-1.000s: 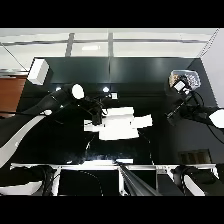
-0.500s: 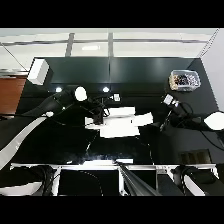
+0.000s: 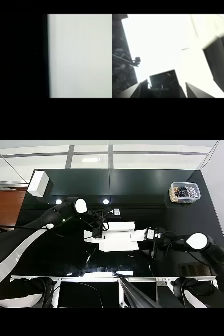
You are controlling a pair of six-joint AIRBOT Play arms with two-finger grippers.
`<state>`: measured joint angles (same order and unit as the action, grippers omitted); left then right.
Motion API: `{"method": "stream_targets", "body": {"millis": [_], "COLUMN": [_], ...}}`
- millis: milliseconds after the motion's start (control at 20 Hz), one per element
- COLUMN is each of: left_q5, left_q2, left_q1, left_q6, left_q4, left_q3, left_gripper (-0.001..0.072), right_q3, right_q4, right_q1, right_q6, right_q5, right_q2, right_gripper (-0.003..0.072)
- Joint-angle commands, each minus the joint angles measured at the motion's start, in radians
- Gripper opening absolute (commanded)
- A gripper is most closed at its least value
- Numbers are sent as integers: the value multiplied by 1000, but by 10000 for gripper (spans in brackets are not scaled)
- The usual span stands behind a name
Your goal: Fold the box and place the chain.
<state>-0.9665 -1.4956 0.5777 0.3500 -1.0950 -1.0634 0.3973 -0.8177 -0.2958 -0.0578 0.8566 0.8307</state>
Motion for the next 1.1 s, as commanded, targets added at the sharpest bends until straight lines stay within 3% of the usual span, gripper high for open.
{"method": "stream_targets", "body": {"millis": [0, 200, 400, 600, 700, 1050], "left_q5": [-3, -3, -3, -3, -3, -15], "left_q2": [0, 0, 0, 0, 0, 0], "left_q1": [0, 0, 0, 0, 0, 0], "left_q6": [-4, -4, -3, -3, -3, -3], "left_q4": [0, -1, -1, 0, -1, 1], "left_q3": [-1, -1, -1, -1, -1, -2], "left_gripper": [29, 29, 30, 30, 29, 30], "right_q3": [-10, -10, -10, -10, -10, 67], "right_q4": [33, 73, 114, 272, 305, 326], "right_q1": [-89, -132, -134, -159, -185, -141], "right_q6": [40, 70, 121, 271, 274, 230], "right_q5": [-53, -137, -148, -192, -252, -254], "right_q2": [51, 72, 108, 174, 192, 184], "right_gripper": [645, 645, 645, 644, 644, 644]}}
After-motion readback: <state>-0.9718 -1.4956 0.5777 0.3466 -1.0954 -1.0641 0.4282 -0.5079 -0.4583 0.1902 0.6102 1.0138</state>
